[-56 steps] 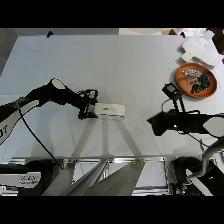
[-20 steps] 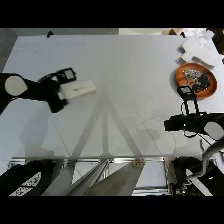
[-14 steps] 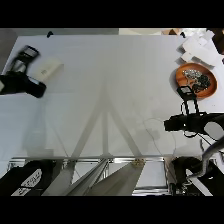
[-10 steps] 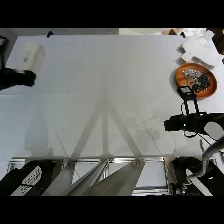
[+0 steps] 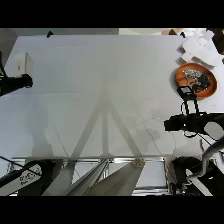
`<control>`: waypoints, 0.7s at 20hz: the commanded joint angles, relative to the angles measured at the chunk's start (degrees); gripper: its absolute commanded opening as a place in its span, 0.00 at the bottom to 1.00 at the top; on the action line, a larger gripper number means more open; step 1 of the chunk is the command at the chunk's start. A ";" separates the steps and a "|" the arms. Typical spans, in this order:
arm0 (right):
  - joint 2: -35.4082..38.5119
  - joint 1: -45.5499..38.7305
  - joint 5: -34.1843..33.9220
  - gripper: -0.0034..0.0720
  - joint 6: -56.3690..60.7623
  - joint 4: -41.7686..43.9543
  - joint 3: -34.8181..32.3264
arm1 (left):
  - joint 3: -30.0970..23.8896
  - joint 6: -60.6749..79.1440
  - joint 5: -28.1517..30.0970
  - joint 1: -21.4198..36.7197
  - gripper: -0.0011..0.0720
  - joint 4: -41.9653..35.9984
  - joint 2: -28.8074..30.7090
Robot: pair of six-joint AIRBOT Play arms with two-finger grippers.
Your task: Fold the box and place the chain.
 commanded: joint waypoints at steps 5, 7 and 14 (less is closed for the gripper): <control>0.04 -0.04 0.02 0.06 0.00 0.00 0.04 | -0.13 4.90 0.33 0.35 0.10 -0.26 -7.61; 0.04 -0.04 0.02 0.06 0.00 0.00 0.04 | -0.13 4.87 -0.07 0.35 0.14 -0.28 -7.74; 0.04 -0.04 0.02 0.06 0.00 0.00 0.04 | -0.13 4.87 -1.22 0.35 0.14 -0.28 -9.60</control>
